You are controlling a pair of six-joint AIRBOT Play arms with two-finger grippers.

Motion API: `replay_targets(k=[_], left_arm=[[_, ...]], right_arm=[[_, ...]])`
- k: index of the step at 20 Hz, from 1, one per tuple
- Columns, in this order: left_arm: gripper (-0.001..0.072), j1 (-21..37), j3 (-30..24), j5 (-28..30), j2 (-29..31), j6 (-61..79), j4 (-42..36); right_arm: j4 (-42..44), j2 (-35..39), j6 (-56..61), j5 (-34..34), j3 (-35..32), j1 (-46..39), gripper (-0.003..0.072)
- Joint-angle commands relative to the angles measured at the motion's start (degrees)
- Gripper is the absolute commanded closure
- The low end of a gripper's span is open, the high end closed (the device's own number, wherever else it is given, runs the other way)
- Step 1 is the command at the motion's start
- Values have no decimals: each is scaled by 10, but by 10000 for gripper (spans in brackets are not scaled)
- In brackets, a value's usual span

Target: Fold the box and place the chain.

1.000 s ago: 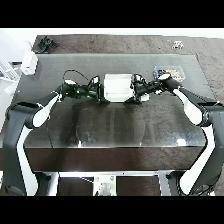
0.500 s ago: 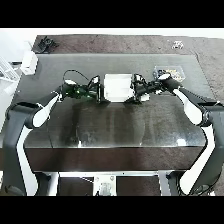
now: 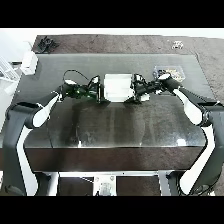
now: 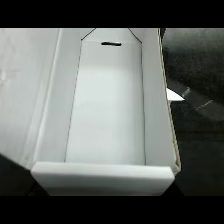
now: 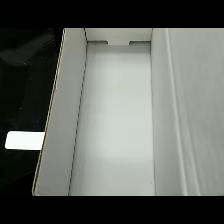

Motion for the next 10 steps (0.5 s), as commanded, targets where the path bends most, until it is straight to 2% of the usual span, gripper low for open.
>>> replay_targets(k=[1, 7, 8, 10], left_arm=[[233, 1, 0, 1, 0, 0, 0], [232, 1, 0, 0, 0, 0, 0], [232, 1, 0, 0, 0, 0, 0], [232, 1, 0, 0, 0, 0, 1]], right_arm=[[0, 0, 0, 1, 0, 0, 56], [1, 1, 1, 1, 0, 0, 54], [3, 5, 10, 11, 0, -2, -34], [-1, 18, 24, 34, 0, -14, -34]])
